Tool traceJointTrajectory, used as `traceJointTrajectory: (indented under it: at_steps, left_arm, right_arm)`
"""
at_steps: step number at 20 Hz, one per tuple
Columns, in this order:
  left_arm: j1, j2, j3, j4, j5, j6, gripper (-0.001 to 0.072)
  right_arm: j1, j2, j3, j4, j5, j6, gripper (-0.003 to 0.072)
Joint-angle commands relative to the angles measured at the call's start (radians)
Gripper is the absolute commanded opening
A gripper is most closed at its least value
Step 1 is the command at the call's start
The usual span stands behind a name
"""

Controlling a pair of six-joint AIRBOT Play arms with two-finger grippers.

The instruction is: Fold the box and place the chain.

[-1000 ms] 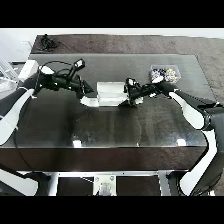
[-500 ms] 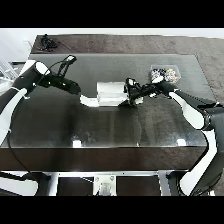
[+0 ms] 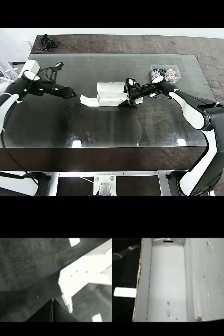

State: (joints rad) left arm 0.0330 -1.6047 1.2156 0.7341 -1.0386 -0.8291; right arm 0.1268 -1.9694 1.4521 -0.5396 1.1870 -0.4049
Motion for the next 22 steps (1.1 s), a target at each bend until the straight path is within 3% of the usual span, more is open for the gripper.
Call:
traceJointTrajectory:
  at_steps: [1,6,13,22]
  left_arm:
    - [0.035,0.001,-0.022,-0.107,-0.1,0.01,0.0018]
    - [0.033,-0.012,-0.029,-0.052,-0.04,-0.198,0.002]
    - [0.011,-0.095,-0.039,-0.09,-0.021,-0.211,0.002]
    - [-0.149,-0.123,-0.039,-0.146,0.084,-0.203,0.002]
  right_arm:
    - [0.0,0.0,0.0,0.0,0.0,0.0,0.0586]
    - [0.0,0.0,0.0,0.0,0.0,0.0,0.0587]
    - [0.0,0.0,0.0,0.0,0.0,0.001,0.0586]
    - [0.0,0.0,0.0,0.0,0.0,0.0,0.0586]
